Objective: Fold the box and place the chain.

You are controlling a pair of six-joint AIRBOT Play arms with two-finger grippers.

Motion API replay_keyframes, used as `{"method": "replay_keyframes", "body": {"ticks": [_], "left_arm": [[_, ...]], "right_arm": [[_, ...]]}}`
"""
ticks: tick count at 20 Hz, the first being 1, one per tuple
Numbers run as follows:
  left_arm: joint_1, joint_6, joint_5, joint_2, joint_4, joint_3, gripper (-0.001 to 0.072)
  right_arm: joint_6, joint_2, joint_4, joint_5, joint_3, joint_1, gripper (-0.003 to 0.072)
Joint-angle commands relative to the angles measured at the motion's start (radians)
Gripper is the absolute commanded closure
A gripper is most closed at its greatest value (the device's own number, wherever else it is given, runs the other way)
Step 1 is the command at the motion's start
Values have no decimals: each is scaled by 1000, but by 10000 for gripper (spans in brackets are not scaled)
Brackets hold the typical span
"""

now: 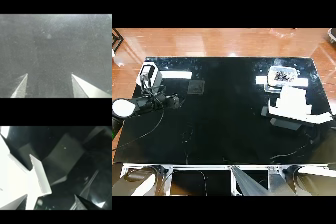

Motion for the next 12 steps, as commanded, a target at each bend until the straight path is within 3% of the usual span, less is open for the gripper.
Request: {"method": "replay_keyframes", "body": {"ticks": [1,5,8,10,12], "left_arm": [[0,0,-1,-1,0,0,74],[0,0,-1,-1,4,0,75],[0,0,-4,-1,4,0,75],[0,0,-5,-1,4,0,75],[0,0,-4,-1,4,0,75]], "right_arm": [[-79,-168,37,119,115,46,-1],[-85,-267,36,163,239,128,-1],[-101,-306,36,188,268,163,0],[-108,-317,32,207,267,164,123],[-107,-317,13,215,267,164,123]]}}
